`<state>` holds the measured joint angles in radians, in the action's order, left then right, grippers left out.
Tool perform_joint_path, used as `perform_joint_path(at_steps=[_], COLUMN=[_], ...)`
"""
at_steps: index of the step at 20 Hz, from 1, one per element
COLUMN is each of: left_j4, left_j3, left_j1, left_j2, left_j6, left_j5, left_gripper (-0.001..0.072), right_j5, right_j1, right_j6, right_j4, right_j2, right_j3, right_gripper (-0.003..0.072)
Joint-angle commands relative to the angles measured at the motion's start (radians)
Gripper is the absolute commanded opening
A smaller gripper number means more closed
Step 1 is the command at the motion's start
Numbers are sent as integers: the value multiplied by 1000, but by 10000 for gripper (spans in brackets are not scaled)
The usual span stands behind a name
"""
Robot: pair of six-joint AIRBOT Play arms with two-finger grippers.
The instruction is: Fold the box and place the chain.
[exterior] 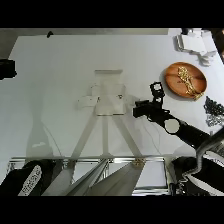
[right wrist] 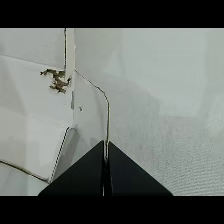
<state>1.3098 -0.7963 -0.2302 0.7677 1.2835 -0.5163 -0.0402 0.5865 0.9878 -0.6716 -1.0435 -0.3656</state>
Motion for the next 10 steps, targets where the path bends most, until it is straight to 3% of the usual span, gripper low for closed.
perform_joint_path(at_steps=[1, 10], left_j4=[0, 0], left_j3=[-1, -1], left_j1=[0, 0], left_j2=[1, 3], left_j6=[0, 0], left_j5=[0, 16], left_gripper=[499, 497], right_j5=[-2, -2], right_j1=[2, 2], right_j6=[6, 6], right_j4=[1, 1], right_j2=[-2, -2], right_j3=[0, 0], right_gripper=[8, 8])
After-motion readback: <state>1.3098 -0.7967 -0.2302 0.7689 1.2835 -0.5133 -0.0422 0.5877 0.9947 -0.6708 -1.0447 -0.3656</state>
